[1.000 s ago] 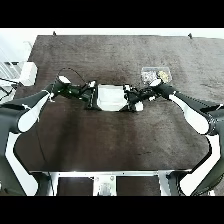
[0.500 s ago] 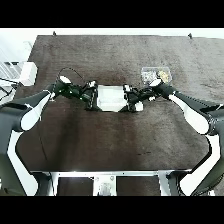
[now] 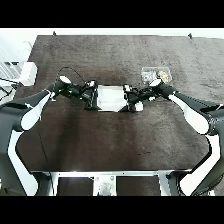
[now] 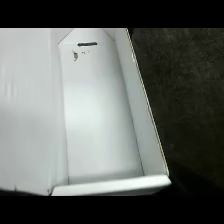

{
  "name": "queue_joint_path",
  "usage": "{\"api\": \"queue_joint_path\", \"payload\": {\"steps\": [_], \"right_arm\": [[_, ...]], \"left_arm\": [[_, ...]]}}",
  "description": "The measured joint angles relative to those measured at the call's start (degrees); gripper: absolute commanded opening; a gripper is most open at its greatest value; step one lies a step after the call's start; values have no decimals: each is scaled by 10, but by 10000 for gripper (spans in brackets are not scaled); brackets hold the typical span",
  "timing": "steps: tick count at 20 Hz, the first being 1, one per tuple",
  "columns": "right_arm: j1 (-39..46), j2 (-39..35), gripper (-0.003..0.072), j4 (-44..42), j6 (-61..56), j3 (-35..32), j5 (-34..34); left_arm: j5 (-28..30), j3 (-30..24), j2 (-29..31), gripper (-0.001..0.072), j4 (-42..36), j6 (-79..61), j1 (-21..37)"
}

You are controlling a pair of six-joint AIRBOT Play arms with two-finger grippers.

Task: Fold the box and place the chain.

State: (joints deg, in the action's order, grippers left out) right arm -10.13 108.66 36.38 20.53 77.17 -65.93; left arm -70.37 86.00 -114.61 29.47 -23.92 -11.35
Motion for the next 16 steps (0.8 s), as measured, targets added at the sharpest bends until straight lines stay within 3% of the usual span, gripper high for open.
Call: {"api": "queue_joint_path", "payload": {"steps": [16], "right_arm": [[0, 0, 583, 2, 1, 0, -2]], "left_arm": [[-17, 15, -9, 712, 1, -15, 2]]}}
